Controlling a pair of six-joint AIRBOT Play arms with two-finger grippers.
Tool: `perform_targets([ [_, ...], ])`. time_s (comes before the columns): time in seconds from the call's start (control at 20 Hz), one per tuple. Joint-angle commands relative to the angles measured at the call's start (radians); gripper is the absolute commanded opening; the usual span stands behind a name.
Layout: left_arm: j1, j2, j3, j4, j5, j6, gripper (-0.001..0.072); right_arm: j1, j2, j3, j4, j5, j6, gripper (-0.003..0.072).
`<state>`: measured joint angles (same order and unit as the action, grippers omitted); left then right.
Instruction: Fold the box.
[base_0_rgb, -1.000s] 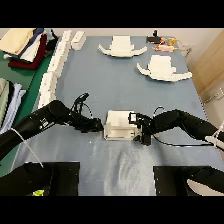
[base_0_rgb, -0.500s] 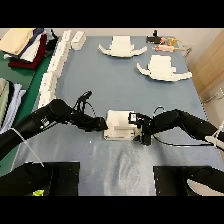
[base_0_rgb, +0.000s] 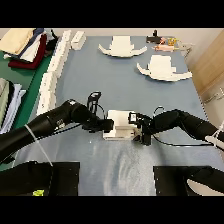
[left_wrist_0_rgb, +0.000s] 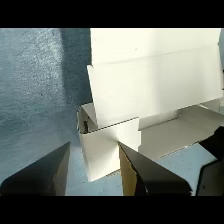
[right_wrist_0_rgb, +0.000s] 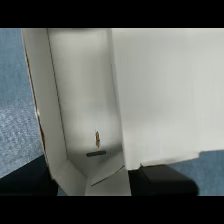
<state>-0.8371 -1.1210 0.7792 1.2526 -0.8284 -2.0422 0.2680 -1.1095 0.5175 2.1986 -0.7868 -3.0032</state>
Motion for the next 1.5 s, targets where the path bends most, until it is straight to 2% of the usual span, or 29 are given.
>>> perform_targets([
  [0.0, -0.078, -0.079, 0.073, 0.136, -0.046, -0.179, 0.0460, 0.000, 0.000, 0.000, 0.000, 0.000, 0.000, 0.0507],
  [0.1, -0.103, -0.120, 0.116, 0.174, -0.072, -0.237, 0.0460, 0.000, 0.000, 0.000, 0.000, 0.000, 0.000, 0.0507],
  [0.35, -0.157, -0.207, 0.210, 0.274, -0.218, -0.322, 0.0460, 0.000, 0.000, 0.000, 0.000, 0.000, 0.000, 0.0507],
  [0.65, -0.179, -0.277, 0.261, 0.272, -0.244, -0.357, 0.0460, 0.000, 0.000, 0.000, 0.000, 0.000, 0.000, 0.0507],
  [0.95, -0.179, -0.375, 0.372, 0.293, -0.369, -0.356, 0.0459, 0.000, 0.000, 0.000, 0.000, 0.000, 0.000, 0.0507],
  [1.2, -0.180, -0.388, 0.384, 0.296, -0.385, -0.357, 0.0459, 0.000, 0.000, 0.000, 0.000, 0.000, 0.000, 0.0507],
  [1.25, -0.180, -0.388, 0.384, 0.296, -0.388, -0.361, 0.0447, 0.000, 0.000, 0.000, 0.000, 0.000, 0.000, 0.0507],
  [1.3, -0.180, -0.388, 0.384, 0.296, -0.386, -0.365, 0.0323, 0.000, 0.000, 0.000, 0.000, 0.000, 0.000, 0.0507],
  [1.35, -0.181, -0.388, 0.384, 0.296, -0.380, -0.368, 0.0293, 0.000, 0.000, 0.001, 0.000, 0.000, 0.000, 0.0507],
  [1.45, -0.190, -0.389, 0.383, 0.298, -0.364, -0.383, 0.0293, 0.000, 0.000, 0.000, 0.000, 0.000, 0.000, 0.0507],
])
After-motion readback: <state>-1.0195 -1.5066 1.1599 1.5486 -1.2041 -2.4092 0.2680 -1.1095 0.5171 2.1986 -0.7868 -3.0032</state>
